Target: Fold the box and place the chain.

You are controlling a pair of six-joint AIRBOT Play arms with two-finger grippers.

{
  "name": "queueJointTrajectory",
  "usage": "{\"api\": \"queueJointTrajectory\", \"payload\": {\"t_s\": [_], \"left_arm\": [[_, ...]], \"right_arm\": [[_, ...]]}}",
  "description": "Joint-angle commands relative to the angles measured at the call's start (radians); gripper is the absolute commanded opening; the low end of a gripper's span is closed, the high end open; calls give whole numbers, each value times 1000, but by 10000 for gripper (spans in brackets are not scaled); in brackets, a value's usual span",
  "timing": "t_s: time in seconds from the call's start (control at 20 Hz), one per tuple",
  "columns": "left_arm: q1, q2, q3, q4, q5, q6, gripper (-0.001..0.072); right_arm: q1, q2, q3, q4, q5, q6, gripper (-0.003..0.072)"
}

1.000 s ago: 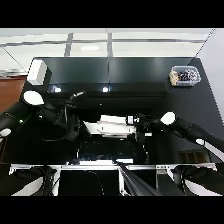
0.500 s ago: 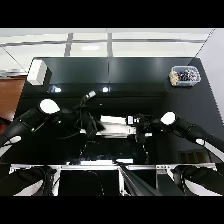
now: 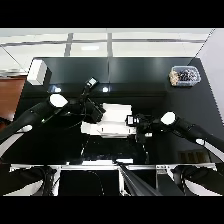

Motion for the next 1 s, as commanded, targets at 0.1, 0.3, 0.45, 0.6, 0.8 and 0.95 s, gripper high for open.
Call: {"api": "queueJointTrajectory", "payload": {"t_s": [0.1,0.3,0.45,0.6,0.8,0.95], "left_arm": [[1,-112,10,8,-120,0,29],[2,-117,16,23,-127,1,28],[39,-59,82,114,-175,-24,26],[104,108,100,136,-194,-60,26],[135,353,-6,90,-219,-56,27],[132,446,-166,83,-240,106,31]], "right_arm": [[-1,0,0,2,1,2,71],[0,0,0,2,1,2,71],[-1,0,0,2,1,2,71],[-1,0,0,2,1,2,71],[-1,0,0,2,1,2,71],[-1,0,0,2,1,2,71]]}}
